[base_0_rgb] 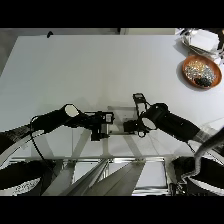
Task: Fold the box and place the chain.
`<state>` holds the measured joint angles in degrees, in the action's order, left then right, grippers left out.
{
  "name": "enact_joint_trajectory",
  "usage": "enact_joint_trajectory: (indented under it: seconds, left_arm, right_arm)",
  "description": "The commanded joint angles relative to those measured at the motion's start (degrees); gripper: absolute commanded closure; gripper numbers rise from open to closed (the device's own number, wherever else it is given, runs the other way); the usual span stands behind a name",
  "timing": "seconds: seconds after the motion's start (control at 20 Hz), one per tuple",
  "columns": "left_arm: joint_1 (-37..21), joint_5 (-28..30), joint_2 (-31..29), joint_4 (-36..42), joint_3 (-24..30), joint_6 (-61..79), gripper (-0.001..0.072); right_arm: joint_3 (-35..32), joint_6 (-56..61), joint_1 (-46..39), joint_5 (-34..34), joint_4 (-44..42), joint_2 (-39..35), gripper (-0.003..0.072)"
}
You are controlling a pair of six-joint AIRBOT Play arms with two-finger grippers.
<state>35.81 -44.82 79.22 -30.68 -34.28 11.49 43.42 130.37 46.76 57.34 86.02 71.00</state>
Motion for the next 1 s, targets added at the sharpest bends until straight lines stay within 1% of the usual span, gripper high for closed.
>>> enact_joint_trajectory:
  seconds: [0.0,0.05,0.1,0.2,0.25,0.35,0.4,0.5,0.55,0.6,0.65,0.7,0.75,0.85,0.95]
  left_arm:
    - [0.0,0.0,0.0,0.0,0.0,0.0,0.0453]
    - [0.0,0.0,0.0,0.0,0.0,0.0,0.0454]
    - [0.0,0.0,0.0,0.0,0.0,0.0,0.0454]
    - [0.0,0.0,0.0,0.0,0.0,0.0,0.0454]
    - [0.0,0.0,0.0,0.0,0.0,0.0,0.0453]
    - [0.0,0.0,0.0,0.0,0.0,0.0,0.0454]
    - [0.0,0.0,0.0,0.0,0.0,0.0,0.0453]
    - [0.0,0.0,0.0,0.0,0.0,0.0,0.0453]
    - [0.0,0.0,0.0,0.0,0.0,0.0,0.0453]
    - [0.0,0.0,0.0,0.0,0.0,0.0,0.0454]
    - [0.0,0.0,0.0,0.0,0.0,0.0,0.0454]
    - [0.0,0.0,0.0,0.0,0.0,0.0,0.0453]
    - [0.0,0.0,0.0,0.0,0.0,0.0,0.0453]
    - [0.0,0.0,0.0,0.0,0.0,0.0,0.0454]
    - [0.0,0.0,0.0,0.0,0.0,0.0,0.0454]
  right_arm:
    - [1.0,0.6,1.0,0.5,1.2,3.1,0.0284]
    - [1.0,0.6,1.0,0.5,1.4,3.2,0.0284]
    - [1.0,0.5,1.0,0.5,2.0,3.2,0.0304]
    - [1.0,0.5,1.0,0.8,2.7,3.2,0.0435]
    - [1.0,0.3,1.0,0.7,2.8,3.2,0.048]
    - [1.0,0.1,1.0,0.7,3.4,3.2,0.0621]
    - [1.0,0.1,1.0,0.7,3.7,3.2,0.0679]
    - [1.0,0.0,1.0,0.7,4.2,3.2,0.0678]
    - [1.0,0.0,1.0,0.7,4.3,3.2,0.0666]
    - [1.0,0.0,1.0,0.5,4.3,3.2,0.0579]
    - [1.0,0.0,1.0,0.5,4.3,3.4,0.0553]
    - [1.0,0.0,1.0,0.6,4.4,3.7,0.0551]
    - [1.0,0.0,1.0,0.8,4.4,4.2,0.0513]
    - [1.0,0.1,1.0,0.8,4.4,5.2,0.0506]
    - [1.0,0.1,1.0,1.1,4.4,5.7,0.0556]
